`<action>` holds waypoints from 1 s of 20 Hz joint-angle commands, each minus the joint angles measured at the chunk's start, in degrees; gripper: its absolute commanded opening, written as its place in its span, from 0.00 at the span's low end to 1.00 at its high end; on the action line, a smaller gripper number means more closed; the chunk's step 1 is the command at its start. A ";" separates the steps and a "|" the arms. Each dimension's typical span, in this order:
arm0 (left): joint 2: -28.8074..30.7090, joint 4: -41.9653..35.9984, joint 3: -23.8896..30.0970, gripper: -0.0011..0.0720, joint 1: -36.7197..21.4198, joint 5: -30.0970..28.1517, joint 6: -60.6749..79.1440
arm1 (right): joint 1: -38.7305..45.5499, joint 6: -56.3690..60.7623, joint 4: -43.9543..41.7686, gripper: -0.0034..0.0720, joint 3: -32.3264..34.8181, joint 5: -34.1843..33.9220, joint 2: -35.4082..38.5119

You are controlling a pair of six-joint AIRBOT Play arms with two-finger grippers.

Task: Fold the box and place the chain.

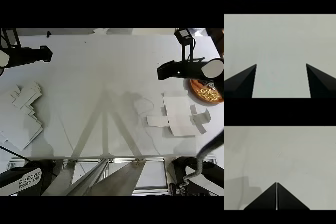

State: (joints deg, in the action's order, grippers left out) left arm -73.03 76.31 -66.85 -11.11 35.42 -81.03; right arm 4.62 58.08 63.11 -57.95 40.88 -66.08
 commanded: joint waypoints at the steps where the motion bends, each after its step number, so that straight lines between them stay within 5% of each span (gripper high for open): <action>1: 0.02 0.00 -0.07 0.97 0.00 -0.02 0.00 | 0.02 0.02 -0.04 0.06 -0.04 0.02 0.00; 10: 0.02 0.00 -0.07 0.97 0.00 -0.02 0.00 | 0.04 2.14 -0.81 0.07 -0.61 2.03 0.17; 13: 0.02 0.00 -0.07 0.97 0.00 -0.02 0.00 | 0.07 4.39 1.53 0.31 -5.70 9.44 0.17; 16: 0.02 0.00 -0.07 0.97 0.00 -0.02 0.00 | 0.15 8.02 12.66 0.31 -13.27 21.05 0.17; 19: 0.02 0.02 -0.07 0.97 0.00 0.00 0.00 | 0.15 16.26 32.02 0.56 -17.14 32.33 0.17; 20: 0.02 0.00 -0.07 0.97 0.00 0.00 0.00 | 0.15 17.55 38.86 0.57 -17.14 36.74 0.04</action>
State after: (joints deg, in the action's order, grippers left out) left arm -73.03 76.31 -66.85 -11.11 35.42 -81.03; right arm 4.75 69.14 83.26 -72.20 64.88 -65.93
